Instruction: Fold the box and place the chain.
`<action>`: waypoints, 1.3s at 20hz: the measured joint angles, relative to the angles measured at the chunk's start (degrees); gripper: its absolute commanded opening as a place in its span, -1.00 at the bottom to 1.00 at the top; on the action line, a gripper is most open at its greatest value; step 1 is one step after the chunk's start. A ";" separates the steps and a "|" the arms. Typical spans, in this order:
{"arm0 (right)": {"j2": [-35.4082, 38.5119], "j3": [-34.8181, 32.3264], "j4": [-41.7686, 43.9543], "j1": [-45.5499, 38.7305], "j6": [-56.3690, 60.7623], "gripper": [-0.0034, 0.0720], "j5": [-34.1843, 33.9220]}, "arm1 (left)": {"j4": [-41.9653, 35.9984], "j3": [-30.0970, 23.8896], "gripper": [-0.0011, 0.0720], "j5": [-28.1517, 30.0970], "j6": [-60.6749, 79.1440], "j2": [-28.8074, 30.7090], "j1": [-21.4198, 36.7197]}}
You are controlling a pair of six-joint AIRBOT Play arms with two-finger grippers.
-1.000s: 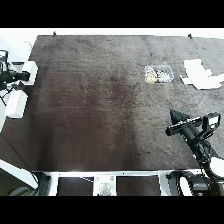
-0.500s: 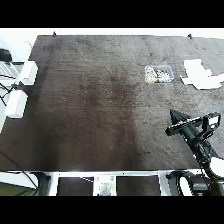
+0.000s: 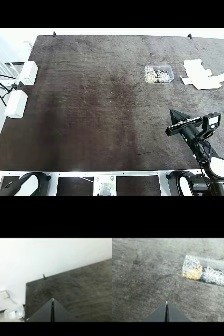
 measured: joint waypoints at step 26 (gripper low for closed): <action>0.00 0.00 0.02 0.00 0.00 -0.86 -0.02 | -12.17 -61.22 -0.93 7.39 -2.12 52.68 -16.41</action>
